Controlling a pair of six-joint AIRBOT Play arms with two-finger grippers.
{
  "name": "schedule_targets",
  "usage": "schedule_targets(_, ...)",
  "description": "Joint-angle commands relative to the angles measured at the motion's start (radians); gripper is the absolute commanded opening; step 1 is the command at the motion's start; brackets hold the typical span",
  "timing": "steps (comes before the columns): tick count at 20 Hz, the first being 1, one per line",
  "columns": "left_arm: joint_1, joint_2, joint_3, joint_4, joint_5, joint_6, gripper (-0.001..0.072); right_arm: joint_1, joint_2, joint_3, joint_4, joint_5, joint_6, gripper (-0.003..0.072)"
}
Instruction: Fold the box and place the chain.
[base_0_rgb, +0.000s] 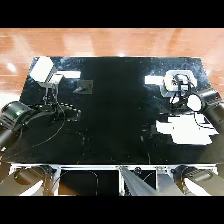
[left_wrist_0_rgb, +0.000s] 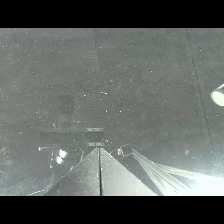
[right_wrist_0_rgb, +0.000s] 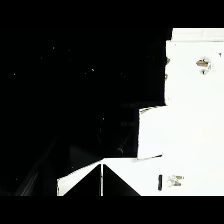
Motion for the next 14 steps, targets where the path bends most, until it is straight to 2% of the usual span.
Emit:
schedule_targets(1, 0.0, 0.0, 0.0, 0.0, 0.0, 0.0, 0.0018, 0.0, 0.0, -0.001, 0.0, 0.0, 0.001, 0.0029)
schedule_targets(14, 0.0, 0.0, 0.0, 0.0, -0.017, 0.0, 0.0018, 0.0, 0.0, -0.001, 0.001, -0.002, 0.002, 0.0028)
